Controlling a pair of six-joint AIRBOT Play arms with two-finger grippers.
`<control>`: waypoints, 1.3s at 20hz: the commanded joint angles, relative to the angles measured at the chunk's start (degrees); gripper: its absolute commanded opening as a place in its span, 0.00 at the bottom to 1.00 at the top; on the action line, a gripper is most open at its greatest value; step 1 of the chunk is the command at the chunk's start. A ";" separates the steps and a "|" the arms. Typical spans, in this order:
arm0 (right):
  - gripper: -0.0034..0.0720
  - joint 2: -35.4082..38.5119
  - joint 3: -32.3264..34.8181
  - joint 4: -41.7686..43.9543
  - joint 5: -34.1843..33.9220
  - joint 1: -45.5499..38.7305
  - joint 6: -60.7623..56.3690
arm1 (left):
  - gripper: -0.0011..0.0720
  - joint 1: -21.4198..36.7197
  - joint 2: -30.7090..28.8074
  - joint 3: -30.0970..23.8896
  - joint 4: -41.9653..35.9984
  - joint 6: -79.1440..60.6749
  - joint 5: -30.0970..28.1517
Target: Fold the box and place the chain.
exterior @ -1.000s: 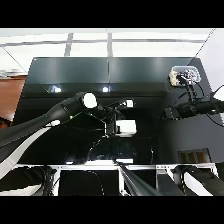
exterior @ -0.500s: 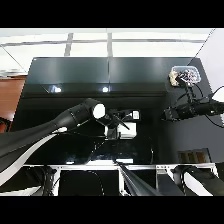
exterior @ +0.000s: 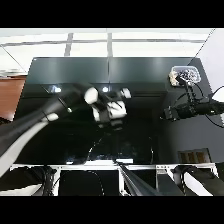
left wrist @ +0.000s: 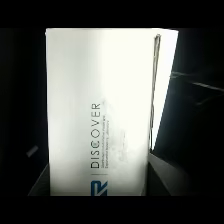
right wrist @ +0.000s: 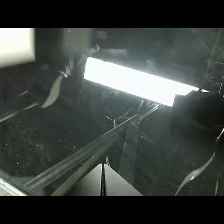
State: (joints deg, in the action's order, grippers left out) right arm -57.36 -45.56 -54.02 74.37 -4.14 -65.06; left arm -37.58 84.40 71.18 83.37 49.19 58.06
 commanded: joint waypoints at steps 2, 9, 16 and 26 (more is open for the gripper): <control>0.07 0.02 0.04 0.04 -0.46 -0.02 -0.04 | 0.49 18.58 -0.24 7.04 8.59 14.56 3.06; 0.07 0.02 0.04 1.33 -0.74 -0.02 -0.70 | 0.49 48.09 3.19 11.47 8.50 22.21 -10.91; 0.07 0.02 0.04 4.48 -3.69 -0.02 -0.70 | 0.49 54.84 23.15 30.42 7.08 22.16 -9.18; 0.07 0.02 0.04 4.48 -4.13 -0.02 -0.70 | 0.99 53.77 35.54 46.75 0.33 25.38 5.68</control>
State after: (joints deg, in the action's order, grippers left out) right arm -57.36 -45.54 -49.56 70.17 -4.14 -65.80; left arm 16.62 118.76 115.70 81.89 71.53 59.09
